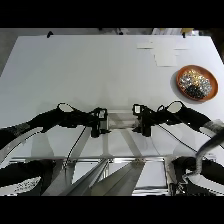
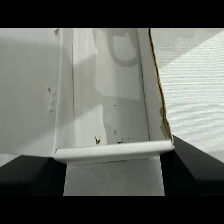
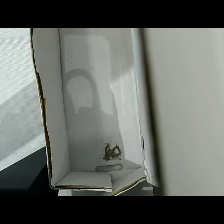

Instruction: Fold the box and place the chain.

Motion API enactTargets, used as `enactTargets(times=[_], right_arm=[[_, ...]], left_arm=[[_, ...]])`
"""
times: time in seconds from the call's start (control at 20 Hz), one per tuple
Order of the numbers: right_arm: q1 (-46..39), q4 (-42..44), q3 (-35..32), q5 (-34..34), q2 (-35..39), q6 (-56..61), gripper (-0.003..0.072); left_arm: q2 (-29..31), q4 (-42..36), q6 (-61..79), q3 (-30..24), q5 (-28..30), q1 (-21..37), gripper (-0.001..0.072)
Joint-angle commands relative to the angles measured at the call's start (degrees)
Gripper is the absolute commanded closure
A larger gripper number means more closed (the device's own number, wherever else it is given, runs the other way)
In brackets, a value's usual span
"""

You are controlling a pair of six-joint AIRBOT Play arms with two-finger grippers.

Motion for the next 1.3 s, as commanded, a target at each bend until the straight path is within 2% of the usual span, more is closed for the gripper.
enactTargets(times=[0.0,0.05,0.1,0.4,0.6,0.65,0.8,0.95,1.15,1.2,1.25], right_arm=[[0.0,-1.6,0.0,-0.1,0.2,-0.2,0.0268],[0.0,-2.3,0.0,-0.3,0.2,-0.1,0.0004],[0.0,-3.5,0.0,-0.1,0.4,0.7,-0.0019],[0.0,-11.6,0.0,2.9,4.8,8.9,-0.0018],[0.0,-18.9,0.0,5.1,9.7,19.0,0.0007],[0.0,-19.8,0.0,6.4,11.2,21.1,0.0046],[0.0,-22.8,0.0,7.7,17.0,24.0,0.0279],[0.0,-24.9,0.0,8.0,24.0,24.6,0.0355],[0.0,-25.0,0.0,8.2,31.1,24.6,0.0346],[0.0,-25.0,0.0,8.6,31.8,24.6,0.0307],[0.0,-25.0,0.0,9.1,31.8,24.6,0.0192]], left_arm=[[0.0,0.0,0.0,0.0,0.0,0.0,0.0560],[0.0,0.0,0.0,0.0,0.0,0.0,0.0560],[0.0,0.0,0.0,0.0,0.0,0.0,0.0560],[0.0,0.0,0.0,0.0,0.0,0.0,0.0560],[0.0,0.0,0.0,0.0,0.0,0.0,0.0560],[0.0,0.0,0.0,0.0,0.0,0.0,0.0560],[0.0,0.0,0.0,0.0,0.0,0.0,0.0560],[0.0,0.0,0.0,0.0,-0.1,0.0,0.0560],[0.0,0.0,0.0,0.0,0.0,0.0,0.0560],[0.0,0.0,0.0,0.0,0.0,0.0,0.0560],[0.0,0.0,0.0,0.0,0.0,0.0,0.0560]])
